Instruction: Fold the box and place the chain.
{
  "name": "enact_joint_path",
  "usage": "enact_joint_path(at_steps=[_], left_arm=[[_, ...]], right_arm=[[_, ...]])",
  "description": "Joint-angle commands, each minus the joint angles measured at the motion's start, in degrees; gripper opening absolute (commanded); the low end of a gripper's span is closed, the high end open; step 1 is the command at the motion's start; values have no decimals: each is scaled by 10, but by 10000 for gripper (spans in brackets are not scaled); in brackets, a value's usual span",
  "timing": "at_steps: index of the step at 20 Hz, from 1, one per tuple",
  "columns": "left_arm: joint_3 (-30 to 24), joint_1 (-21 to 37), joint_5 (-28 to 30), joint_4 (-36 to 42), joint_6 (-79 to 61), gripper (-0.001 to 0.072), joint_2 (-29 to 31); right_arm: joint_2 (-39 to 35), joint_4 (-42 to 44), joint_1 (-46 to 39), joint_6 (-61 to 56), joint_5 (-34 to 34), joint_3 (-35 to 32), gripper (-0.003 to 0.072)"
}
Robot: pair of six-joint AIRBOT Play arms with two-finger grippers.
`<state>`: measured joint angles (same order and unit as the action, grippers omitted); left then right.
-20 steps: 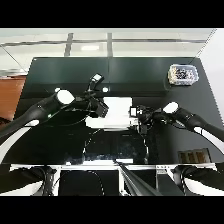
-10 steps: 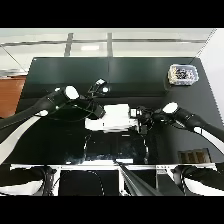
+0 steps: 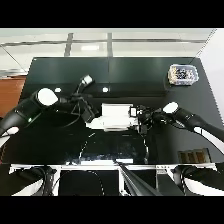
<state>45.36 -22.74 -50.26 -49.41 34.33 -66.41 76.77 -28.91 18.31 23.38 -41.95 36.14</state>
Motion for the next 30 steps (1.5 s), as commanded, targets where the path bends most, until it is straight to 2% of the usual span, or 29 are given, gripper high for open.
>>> enact_joint_path(at_steps=[1,2,4,6,9,11,12,13,14,16,22,28,30], left_arm=[[-55,-4,-8,3,-282,544,19],[-57,-8,4,-3,-329,711,12],[-57,-20,55,-28,-346,711,-1],[-57,-34,98,-19,-346,711,-15],[-53,-52,77,-7,-346,705,-45],[-53,-65,83,-6,-346,681,-51],[-53,-68,83,0,-346,616,-52],[-53,-69,82,10,-346,471,-52],[-53,-69,83,19,-346,376,-52],[-53,-69,95,21,-345,270,-52],[-47,-69,97,24,-338,270,-52],[-47,-69,97,139,-339,273,-86],[-47,-69,103,156,-339,272,-96]], right_arm=[[0,0,0,0,-1,0,67],[0,0,0,0,-1,0,67],[0,0,0,0,-1,0,67],[0,0,0,0,0,0,67],[0,0,0,0,0,0,67],[0,0,0,0,0,0,67],[0,0,0,0,0,0,67],[0,0,0,0,0,0,67],[0,0,0,0,0,0,67],[0,0,0,0,0,0,67],[0,0,0,0,0,0,67],[0,0,0,0,0,0,67],[0,0,0,0,0,0,67]])
